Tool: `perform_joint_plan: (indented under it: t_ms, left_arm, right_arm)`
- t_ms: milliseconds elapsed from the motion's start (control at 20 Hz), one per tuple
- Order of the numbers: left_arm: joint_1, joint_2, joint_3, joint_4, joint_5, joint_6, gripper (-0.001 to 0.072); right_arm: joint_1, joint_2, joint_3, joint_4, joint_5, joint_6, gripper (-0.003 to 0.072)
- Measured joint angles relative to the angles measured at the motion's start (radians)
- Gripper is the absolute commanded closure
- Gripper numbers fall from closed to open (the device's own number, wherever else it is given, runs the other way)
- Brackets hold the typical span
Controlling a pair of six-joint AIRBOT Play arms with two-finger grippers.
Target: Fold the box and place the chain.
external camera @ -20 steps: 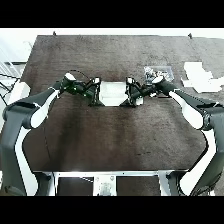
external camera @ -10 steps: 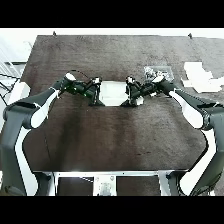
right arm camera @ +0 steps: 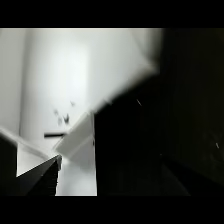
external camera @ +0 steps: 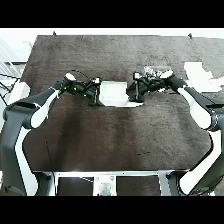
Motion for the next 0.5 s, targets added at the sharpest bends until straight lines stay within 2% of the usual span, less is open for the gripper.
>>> perform_joint_plan:
  t_ms: [300,350,450,500]
  left_arm:
    - [0.000,0.000,0.000,-0.003,0.008,-0.003,0.0082]
    - [0.000,0.000,0.000,-0.004,0.009,-0.003,0.0082]
    - [0.000,0.000,0.000,-0.005,0.010,-0.004,0.0082]
    - [0.000,0.000,0.000,-0.005,0.011,-0.004,0.0082]
  right_arm:
    - [-0.045,0.055,0.000,-0.035,0.056,0.071,-0.0026]
    - [-0.048,0.063,0.000,-0.019,0.076,0.079,0.0044]
    - [-0.054,0.079,0.000,0.035,0.119,0.092,0.0609]
    - [-0.055,0.083,0.000,0.074,0.147,0.095,0.0671]
